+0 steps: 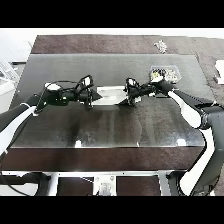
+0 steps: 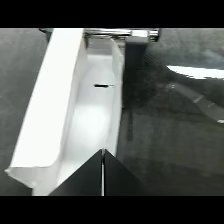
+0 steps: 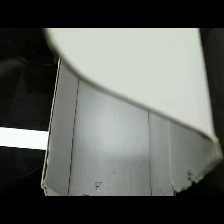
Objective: Fold the box and place the chain.
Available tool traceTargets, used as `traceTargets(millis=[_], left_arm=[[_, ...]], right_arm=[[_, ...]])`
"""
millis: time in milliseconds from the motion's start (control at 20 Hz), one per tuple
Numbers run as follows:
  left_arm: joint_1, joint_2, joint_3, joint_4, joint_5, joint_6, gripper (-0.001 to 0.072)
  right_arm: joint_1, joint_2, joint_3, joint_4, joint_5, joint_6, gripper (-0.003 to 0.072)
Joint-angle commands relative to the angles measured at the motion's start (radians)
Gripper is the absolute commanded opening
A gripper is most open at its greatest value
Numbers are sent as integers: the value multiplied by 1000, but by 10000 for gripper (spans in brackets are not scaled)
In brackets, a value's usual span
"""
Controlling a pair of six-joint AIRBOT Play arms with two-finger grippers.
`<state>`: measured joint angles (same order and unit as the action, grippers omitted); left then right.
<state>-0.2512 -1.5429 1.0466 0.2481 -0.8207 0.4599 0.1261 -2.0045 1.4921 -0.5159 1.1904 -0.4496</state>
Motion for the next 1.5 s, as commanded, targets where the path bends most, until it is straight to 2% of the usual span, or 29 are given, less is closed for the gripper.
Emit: traceTargets(millis=[0,200,350,600,950,1250,1450], left_arm=[[-2,-45,80,-17,52,6,18],[-2,-127,205,-16,55,6,19],[-2,-158,254,-13,86,17,20],[-2,-214,272,-6,176,28,20],[-2,-296,282,-5,174,48,20],[-2,-298,299,-7,168,82,20],[-2,-283,362,-5,145,90,21]], right_arm=[[0,0,0,0,0,0,592],[0,0,0,0,0,0,592],[0,0,0,0,0,0,592],[0,0,0,0,0,0,592],[0,0,0,0,0,0,592],[0,0,0,0,0,0,592],[0,0,0,0,0,0,592]])
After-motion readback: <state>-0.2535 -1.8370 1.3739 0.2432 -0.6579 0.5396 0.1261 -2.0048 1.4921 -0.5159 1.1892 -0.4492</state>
